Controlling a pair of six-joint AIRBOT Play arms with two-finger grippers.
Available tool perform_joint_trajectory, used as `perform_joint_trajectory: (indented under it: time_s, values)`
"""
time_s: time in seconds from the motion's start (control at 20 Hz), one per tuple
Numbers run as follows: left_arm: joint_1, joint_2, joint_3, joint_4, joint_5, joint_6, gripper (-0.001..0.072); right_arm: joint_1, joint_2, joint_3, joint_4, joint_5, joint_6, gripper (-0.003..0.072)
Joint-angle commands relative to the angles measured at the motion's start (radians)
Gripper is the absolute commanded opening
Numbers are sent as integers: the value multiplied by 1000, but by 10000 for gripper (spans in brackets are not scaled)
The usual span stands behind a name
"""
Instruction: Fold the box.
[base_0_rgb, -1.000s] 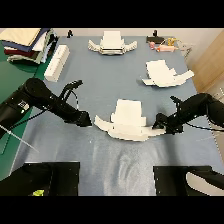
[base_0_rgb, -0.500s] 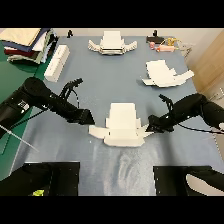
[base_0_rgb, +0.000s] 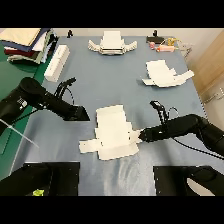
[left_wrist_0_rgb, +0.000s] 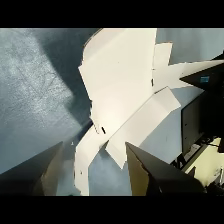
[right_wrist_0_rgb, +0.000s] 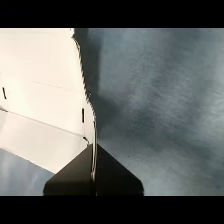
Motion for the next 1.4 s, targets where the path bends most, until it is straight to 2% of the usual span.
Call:
perform_joint_trajectory:
  time_s: [0.0, 0.15, 0.35, 0.65, 0.7, 0.75, 0.8, 0.9, 1.15, 1.3, 1.35]
  values:
    - [13, -98, -2, -106, 21, 155, 597, 55, 31, -25, -6, 93, -12, 1]
    - [13, -214, 0, -218, 67, 300, 597, 86, 31, -25, -3, 98, -11, 1]
    - [9, -371, 51, -286, 85, 423, 596, 87, 30, -25, 2, 97, -11, 1]
    - [-71, -533, 153, -294, -62, 508, 592, 87, 30, -25, 2, 97, -11, 1]
    - [-87, -541, 158, -294, -72, 526, 477, 87, 30, -25, 1, 97, -11, 1]
    - [-101, -546, 160, -293, -85, 554, 305, 86, 30, -25, 1, 97, -11, 1]
    - [-112, -546, 160, -292, -94, 575, 243, 87, 30, -25, 1, 97, -11, 1]
    - [-110, -546, 160, -290, -109, 594, 27, 87, 30, -25, 1, 97, -11, 1]
    - [-104, -546, 183, -295, -127, 603, 15, 86, 30, -24, -15, 100, -11, 3]
    - [-105, -546, 192, -306, -130, 600, 15, 86, 30, -6, -161, 92, -10, 22]
    - [-105, -546, 192, -307, -136, 601, 15, 86, 30, 11, -230, 82, -6, 121]
